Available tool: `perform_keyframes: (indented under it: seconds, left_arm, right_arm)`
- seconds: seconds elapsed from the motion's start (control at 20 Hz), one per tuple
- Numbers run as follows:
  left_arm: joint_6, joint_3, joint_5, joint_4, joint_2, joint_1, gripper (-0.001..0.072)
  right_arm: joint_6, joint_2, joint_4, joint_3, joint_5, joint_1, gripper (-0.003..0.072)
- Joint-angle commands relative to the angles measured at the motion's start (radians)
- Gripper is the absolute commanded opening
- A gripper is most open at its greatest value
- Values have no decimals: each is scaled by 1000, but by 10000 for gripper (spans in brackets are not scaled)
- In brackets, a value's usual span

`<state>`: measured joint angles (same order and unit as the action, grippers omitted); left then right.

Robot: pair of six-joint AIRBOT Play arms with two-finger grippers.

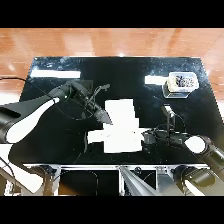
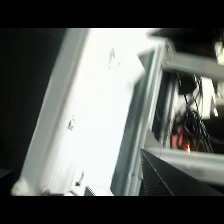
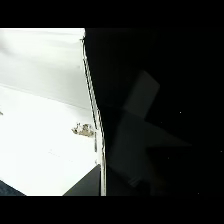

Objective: Fold the box and place the chain.

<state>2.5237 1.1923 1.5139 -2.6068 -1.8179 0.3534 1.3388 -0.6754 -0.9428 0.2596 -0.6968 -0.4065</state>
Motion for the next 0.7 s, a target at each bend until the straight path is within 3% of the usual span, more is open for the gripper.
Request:
perform_keyframes:
  seconds: [0.0, 0.05, 0.15, 0.25, 0.65]
  left_arm:
    - [5, 28, 61, 37, -31, 8, 587]
    - [5, 29, 60, 39, -31, 8, 578]
    - [5, 29, 48, 62, -31, 8, 471]
    - [3, 29, 46, 79, -31, 8, 421]
    - [-22, 29, 26, 82, -31, 16, 420]
  right_arm:
    - [0, 1, 0, 0, -3, -1, 41]
    - [0, 0, 0, 0, -3, -1, 41]
    - [0, 0, 0, 0, -3, -1, 41]
    - [0, 0, 0, 0, -3, -1, 41]
    - [0, 0, 0, 0, -3, -1, 41]
